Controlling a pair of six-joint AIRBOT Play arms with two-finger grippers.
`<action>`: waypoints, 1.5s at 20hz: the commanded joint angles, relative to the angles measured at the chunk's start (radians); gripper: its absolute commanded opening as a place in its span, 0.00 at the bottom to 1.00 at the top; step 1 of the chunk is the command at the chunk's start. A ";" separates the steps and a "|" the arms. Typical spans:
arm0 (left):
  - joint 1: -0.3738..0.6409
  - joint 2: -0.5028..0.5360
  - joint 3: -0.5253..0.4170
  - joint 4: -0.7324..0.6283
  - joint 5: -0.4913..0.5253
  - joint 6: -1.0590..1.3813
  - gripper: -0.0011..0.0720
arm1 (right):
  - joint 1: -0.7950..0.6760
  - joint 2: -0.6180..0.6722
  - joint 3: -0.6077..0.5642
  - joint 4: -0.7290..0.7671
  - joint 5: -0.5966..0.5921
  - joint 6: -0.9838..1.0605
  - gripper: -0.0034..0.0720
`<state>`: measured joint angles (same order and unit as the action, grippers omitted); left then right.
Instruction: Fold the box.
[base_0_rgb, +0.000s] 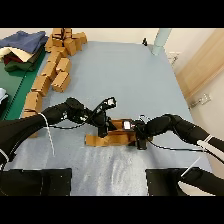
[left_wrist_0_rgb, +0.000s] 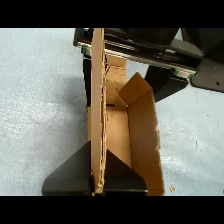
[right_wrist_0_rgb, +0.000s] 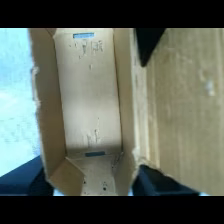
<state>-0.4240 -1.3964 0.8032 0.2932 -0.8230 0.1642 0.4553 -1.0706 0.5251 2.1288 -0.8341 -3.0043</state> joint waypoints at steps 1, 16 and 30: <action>0.000 0.000 0.000 -0.002 0.002 0.000 0.03 | 0.002 -0.019 -0.001 -0.001 -0.007 0.000 0.80; 0.000 0.000 0.000 -0.002 0.002 0.000 0.03 | 0.001 -0.019 0.000 -0.004 -0.014 0.000 0.81; 0.000 0.000 0.000 -0.002 0.002 0.000 0.03 | 0.001 -0.008 0.001 -0.001 -0.013 0.064 0.99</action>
<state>-0.4240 -1.3964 0.8032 0.2905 -0.8196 0.1646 0.4572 -1.0863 0.5255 2.1262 -0.8539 -2.9730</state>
